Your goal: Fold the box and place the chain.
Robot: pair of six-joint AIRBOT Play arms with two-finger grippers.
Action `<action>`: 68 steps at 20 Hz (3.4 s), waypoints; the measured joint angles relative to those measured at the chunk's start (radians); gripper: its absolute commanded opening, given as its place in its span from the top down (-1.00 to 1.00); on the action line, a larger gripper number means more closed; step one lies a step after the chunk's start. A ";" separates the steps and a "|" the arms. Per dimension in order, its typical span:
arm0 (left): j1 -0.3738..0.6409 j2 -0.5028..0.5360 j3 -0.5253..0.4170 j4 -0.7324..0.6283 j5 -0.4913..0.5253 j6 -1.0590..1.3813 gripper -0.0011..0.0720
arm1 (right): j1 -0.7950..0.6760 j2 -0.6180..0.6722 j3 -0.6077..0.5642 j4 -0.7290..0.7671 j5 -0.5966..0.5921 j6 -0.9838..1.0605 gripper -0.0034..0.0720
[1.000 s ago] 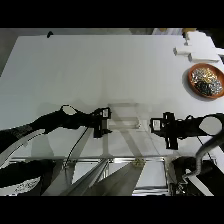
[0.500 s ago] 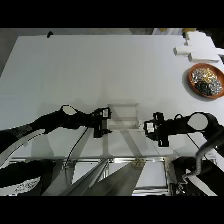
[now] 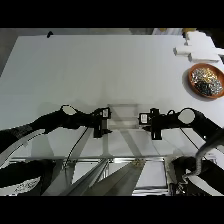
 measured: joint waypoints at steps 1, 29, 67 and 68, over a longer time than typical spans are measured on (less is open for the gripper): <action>0.000 0.000 0.000 0.000 0.000 0.000 0.60 | 0.000 -0.005 0.000 0.010 -0.012 -0.001 0.49; 0.000 0.000 0.000 0.000 -0.001 0.001 0.60 | -0.049 0.019 -0.083 0.344 -0.103 -0.147 -0.07; 0.000 0.000 0.000 0.000 -0.001 0.000 0.60 | -0.323 -0.010 -0.108 0.372 0.153 0.950 0.38; 0.000 0.000 0.000 0.000 -0.001 0.000 0.60 | -0.323 0.003 -0.108 0.379 0.157 0.949 0.38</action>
